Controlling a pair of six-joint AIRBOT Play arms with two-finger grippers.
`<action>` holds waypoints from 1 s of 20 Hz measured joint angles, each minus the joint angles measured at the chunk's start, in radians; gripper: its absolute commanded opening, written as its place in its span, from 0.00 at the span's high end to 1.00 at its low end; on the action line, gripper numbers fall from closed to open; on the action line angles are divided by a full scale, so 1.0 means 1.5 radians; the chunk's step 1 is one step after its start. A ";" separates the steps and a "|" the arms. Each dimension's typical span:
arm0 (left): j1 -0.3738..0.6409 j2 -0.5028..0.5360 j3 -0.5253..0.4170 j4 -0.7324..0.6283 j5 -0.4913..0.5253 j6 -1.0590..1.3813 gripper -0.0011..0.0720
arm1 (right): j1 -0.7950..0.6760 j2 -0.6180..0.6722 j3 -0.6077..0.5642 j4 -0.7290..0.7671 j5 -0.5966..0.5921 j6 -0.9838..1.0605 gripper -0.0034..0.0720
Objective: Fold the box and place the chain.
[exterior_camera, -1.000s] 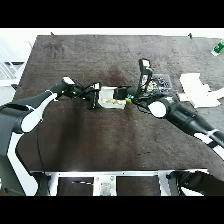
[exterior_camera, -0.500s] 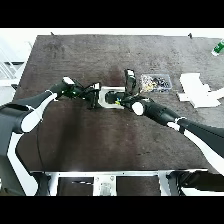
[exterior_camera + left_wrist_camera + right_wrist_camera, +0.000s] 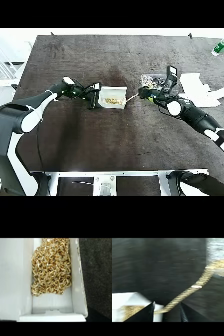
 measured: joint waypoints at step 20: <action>0.000 0.000 0.000 0.000 0.000 0.000 0.44 | -0.028 -0.266 0.217 0.077 0.014 -0.012 0.94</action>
